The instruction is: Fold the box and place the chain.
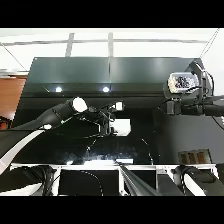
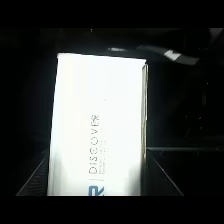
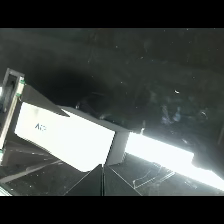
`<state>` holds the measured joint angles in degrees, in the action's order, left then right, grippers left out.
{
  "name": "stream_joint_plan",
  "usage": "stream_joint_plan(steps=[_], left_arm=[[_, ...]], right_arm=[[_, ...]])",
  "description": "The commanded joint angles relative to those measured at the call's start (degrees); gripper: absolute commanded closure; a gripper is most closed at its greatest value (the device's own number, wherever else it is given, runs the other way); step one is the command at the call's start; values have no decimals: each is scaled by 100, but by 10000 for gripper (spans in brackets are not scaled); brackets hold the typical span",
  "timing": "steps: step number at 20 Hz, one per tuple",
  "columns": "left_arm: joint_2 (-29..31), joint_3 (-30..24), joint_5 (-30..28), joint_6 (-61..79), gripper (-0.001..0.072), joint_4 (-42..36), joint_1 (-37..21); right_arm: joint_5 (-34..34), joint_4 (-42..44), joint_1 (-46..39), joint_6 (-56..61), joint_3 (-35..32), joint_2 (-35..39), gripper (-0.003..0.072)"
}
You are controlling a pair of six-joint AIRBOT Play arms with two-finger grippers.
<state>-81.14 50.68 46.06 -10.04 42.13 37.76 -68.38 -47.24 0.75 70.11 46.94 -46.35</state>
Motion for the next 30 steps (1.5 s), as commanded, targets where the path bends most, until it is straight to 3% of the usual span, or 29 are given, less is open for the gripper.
stream_joint_plan(steps=[1, 4, 5, 7, 8, 11, 15, 18, 20, 22, 25, 26, 30], left_arm=[[-114, 0, -334, 118, 1, 487, 199], [-195, -2, -560, 13, 15, 562, 286], [-192, 4, -533, -96, 126, 566, 280], [-111, 7, -330, -146, 439, 568, 188], [-2, 7, -317, -356, 490, 568, 72], [393, 26, -363, -940, 490, 592, -800], [483, 417, -496, -1895, 488, 1080, -3058], [136, 1021, -981, -2706, 488, 1161, -4774], [-483, 1788, -651, -3121, 488, 1167, -5556], [-1202, 2721, -258, -3521, 488, 1565, -5880], [-2159, 4015, -205, -4857, 480, 3373, -5904], [-2417, 4319, -186, -5112, 481, 3635, -5906], [-3318, 5265, 267, -5171, 480, 3521, -5803]], right_arm=[[17, 2, -4, 2, 0, 0, 674], [26, 2, -4, 4, 0, 0, 674], [26, 2, -4, 24, 0, 0, 674], [33, 2, -4, 63, 0, 2, 674], [35, 2, -4, 79, 0, 0, 675], [68, 2, -4, 142, 0, 0, 674], [197, 4, -4, 267, 0, 0, 675], [367, 2, -4, 297, 0, 0, 675], [590, 2, -4, 299, 0, 0, 674], [728, 2, -4, 299, 0, 0, 675], [730, 2, -4, 304, 0, 0, 675], [741, 0, -4, 302, 0, -2, 674], [955, -98, -4, 302, 0, -2, 674]])
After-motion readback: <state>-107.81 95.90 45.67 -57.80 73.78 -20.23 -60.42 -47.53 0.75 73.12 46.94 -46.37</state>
